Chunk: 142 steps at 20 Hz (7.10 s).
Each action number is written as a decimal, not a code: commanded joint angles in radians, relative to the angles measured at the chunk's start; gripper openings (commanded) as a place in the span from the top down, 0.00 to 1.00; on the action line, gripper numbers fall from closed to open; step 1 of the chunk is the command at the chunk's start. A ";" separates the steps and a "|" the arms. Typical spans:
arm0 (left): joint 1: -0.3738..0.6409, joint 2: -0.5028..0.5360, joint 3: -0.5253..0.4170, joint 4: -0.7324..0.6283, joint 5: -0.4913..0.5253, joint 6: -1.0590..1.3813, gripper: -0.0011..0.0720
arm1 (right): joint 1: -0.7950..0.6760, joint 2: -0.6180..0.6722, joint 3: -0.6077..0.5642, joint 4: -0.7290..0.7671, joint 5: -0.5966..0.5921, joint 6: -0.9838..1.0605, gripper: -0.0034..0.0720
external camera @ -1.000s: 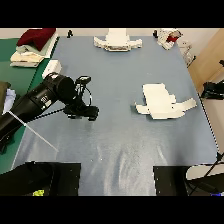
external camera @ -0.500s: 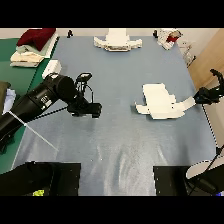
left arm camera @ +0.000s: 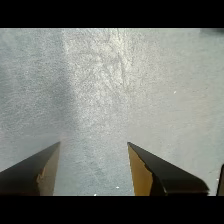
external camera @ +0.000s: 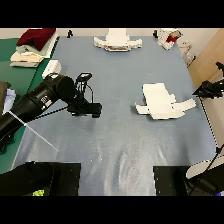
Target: Fold the box.
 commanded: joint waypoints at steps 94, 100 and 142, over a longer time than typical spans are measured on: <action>0.373 -0.501 -0.063 -0.837 -0.151 1.085 0.43 | 0.925 0.966 -1.272 0.292 0.575 0.163 0.95; 0.375 -0.501 -0.063 -0.829 -0.226 1.137 0.82 | 0.925 0.966 -1.272 0.292 0.575 0.163 0.95; 0.112 -0.150 -0.178 -0.838 0.213 1.844 0.97 | 0.925 1.009 -1.000 -0.425 0.605 0.864 0.95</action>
